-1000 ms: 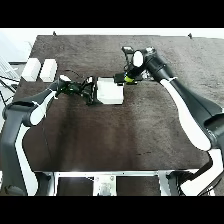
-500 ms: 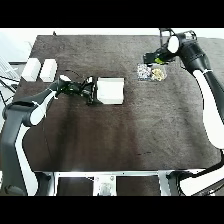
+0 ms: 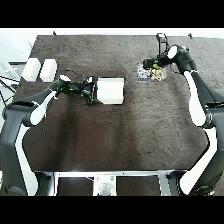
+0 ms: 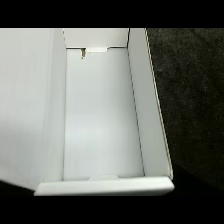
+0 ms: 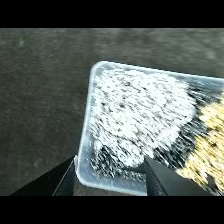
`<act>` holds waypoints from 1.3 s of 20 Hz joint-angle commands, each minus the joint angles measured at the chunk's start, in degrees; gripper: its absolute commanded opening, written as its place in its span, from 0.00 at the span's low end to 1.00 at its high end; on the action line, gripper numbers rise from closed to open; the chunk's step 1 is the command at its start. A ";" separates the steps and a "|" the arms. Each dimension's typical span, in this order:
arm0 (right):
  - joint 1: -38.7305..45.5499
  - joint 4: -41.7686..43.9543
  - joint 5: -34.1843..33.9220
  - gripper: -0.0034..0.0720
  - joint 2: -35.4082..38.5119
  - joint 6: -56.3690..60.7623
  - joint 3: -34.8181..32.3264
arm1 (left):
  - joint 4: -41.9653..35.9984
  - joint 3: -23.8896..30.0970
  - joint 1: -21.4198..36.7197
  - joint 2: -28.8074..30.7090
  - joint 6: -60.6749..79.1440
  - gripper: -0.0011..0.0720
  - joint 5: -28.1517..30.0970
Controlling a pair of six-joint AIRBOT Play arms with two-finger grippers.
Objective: Fold the box and place the chain.
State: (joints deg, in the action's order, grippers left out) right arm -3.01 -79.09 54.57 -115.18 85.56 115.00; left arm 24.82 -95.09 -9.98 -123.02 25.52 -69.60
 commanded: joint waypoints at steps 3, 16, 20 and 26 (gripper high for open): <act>0.33 2.69 -0.57 0.68 -3.45 -3.74 1.53 | 0.00 0.00 0.02 -0.02 0.00 0.41 0.04; -1.03 -0.79 -3.78 0.25 -3.13 -5.01 1.95 | 0.00 0.00 0.02 -0.02 -0.02 0.41 -0.02; -0.96 -1.97 -2.75 0.54 -3.13 -5.70 1.95 | 0.00 0.00 0.02 -0.02 -0.02 0.41 -0.02; -0.96 -6.32 3.85 0.46 -3.26 -5.73 1.92 | 0.00 0.00 0.02 -0.02 -0.02 0.41 -0.02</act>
